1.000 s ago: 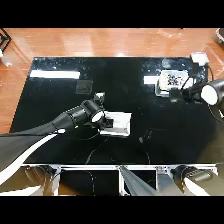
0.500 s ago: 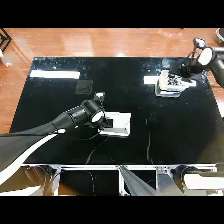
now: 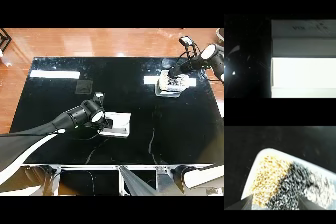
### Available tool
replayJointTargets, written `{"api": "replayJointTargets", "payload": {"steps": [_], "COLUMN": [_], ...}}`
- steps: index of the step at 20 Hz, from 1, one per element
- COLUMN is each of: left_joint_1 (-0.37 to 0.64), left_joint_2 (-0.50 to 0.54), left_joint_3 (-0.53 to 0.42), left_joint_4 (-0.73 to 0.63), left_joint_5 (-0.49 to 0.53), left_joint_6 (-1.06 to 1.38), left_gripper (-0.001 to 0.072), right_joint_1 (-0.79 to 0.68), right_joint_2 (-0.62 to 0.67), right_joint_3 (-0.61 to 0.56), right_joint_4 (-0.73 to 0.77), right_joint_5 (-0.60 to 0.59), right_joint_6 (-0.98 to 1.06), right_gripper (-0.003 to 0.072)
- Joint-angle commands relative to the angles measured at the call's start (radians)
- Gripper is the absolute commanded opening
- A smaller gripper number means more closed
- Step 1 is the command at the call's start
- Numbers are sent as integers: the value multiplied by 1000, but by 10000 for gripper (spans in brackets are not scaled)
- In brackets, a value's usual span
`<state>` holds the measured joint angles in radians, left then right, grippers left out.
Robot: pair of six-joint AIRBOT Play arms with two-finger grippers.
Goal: Fold the box and place the chain.
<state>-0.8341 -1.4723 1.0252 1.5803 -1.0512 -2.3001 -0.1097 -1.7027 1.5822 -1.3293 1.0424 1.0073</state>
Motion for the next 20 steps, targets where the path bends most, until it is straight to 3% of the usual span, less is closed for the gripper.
{"api": "replayJointTargets", "payload": {"steps": [1, 7, 9, 20], "left_joint_1": [1, 4, 4, 4], "left_joint_2": [0, 0, 0, 0], "left_joint_3": [0, 0, 0, 0], "left_joint_4": [0, 0, 0, 0], "left_joint_5": [0, 0, 0, 3], "left_joint_6": [0, 0, 0, 0], "left_gripper": [23, 23, 23, 23], "right_joint_1": [-23, -29, -29, -9], "right_joint_2": [-19, -89, -98, -132], "right_joint_3": [6, 6, 6, 6], "right_joint_4": [127, 151, 151, 149], "right_joint_5": [-11, -31, -43, -72], "right_joint_6": [-312, -291, -259, -228], "right_gripper": [597, 594, 472, 473]}}
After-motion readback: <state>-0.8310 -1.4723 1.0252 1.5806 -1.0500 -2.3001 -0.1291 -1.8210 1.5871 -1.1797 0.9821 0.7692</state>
